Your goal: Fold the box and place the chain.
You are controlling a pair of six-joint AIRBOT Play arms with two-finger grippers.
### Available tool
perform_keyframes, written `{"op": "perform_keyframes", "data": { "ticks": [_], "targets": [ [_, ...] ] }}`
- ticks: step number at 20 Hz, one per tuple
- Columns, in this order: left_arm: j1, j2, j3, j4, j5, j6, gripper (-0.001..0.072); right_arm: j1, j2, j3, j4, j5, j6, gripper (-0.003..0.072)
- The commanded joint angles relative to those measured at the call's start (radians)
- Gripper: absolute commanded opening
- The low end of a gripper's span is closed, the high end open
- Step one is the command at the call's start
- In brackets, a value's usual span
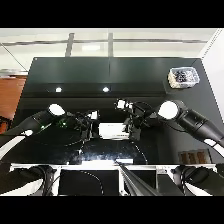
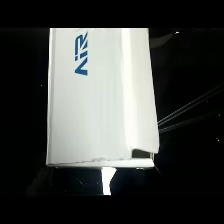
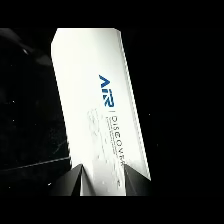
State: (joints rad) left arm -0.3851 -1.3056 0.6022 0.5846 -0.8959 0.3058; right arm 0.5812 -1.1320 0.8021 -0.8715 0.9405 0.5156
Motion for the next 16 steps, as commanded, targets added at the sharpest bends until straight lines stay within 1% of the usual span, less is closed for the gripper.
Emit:
{"op": "perform_keyframes", "data": {
  "ticks": [1,16],
  "targets": [
    [0.0,-0.001,0.0,0.0,-0.001,0.0,0.0487,0.001,-0.006,0.0,-0.001,0.002,0.002,0.0294],
    [0.0,-0.001,0.0,0.0,-0.002,0.0,0.0487,0.001,-0.022,-0.007,0.005,0.008,0.006,0.0294]
  ]
}}
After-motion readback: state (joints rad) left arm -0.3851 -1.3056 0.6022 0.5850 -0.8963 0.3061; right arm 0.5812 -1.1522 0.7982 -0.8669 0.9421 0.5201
